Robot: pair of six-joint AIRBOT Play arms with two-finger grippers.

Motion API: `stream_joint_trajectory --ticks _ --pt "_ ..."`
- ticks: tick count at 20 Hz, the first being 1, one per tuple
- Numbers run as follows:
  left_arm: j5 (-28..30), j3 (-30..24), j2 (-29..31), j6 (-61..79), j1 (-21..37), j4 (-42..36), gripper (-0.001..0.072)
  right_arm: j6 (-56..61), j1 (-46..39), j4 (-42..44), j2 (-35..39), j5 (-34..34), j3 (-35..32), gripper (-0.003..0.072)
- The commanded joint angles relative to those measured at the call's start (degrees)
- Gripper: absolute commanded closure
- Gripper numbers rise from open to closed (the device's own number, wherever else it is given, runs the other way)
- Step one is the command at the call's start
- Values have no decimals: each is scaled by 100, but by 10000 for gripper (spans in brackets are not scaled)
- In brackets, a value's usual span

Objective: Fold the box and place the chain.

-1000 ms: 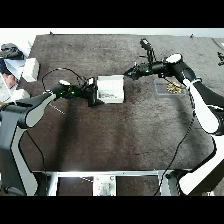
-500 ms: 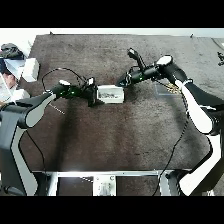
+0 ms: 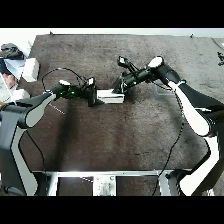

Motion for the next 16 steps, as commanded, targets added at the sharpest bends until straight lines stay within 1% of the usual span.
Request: stream_joint_trajectory --ticks 1,2,4,8,12,13,14,16 --pt "2 -2 -4 2 2 0 424 -179 107 -170 -7 -201 -2 343" --pt "2 -2 -4 2 2 0 425 -179 118 -188 -9 -188 -2 342" --pt "2 -2 -4 2 2 0 424 -181 122 -199 -9 -138 -2 249" --pt "2 -2 -4 2 2 0 424 -114 129 -203 -9 9 -101 255" --pt "2 -2 -4 2 2 0 424 -122 133 -195 -9 -404 -302 255" --pt "2 -2 -4 2 2 0 424 -125 136 -201 -9 -511 -302 256" --pt "2 -2 -4 2 2 2 424 -140 136 -192 -4 -638 -299 273" --pt "2 -2 -4 2 2 0 424 -140 140 -195 4 -903 -297 273"
